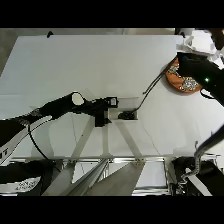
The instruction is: Fold the box and place the chain.
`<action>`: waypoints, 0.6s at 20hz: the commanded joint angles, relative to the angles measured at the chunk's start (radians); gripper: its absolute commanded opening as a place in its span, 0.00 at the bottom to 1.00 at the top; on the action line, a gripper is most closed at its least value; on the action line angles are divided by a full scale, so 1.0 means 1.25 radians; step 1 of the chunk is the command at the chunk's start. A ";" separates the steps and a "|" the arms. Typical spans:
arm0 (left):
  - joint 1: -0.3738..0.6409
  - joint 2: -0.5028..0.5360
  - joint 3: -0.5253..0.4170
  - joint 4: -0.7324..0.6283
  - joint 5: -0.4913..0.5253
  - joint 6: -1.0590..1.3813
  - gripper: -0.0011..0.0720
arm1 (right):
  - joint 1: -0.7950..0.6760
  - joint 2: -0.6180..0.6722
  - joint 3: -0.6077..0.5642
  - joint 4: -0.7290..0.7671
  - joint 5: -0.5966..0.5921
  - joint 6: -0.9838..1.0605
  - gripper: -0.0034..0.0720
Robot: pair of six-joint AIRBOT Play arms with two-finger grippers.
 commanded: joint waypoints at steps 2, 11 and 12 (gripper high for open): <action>0.000 0.001 0.000 0.000 0.000 0.000 0.39 | 0.053 0.071 0.001 0.041 0.004 0.002 0.07; 0.000 0.001 0.000 0.000 0.000 0.000 0.39 | 0.131 0.082 0.020 0.128 0.013 0.002 0.07; 0.000 0.001 0.000 0.000 0.000 0.000 0.39 | 0.138 0.082 0.027 0.144 0.016 0.002 0.07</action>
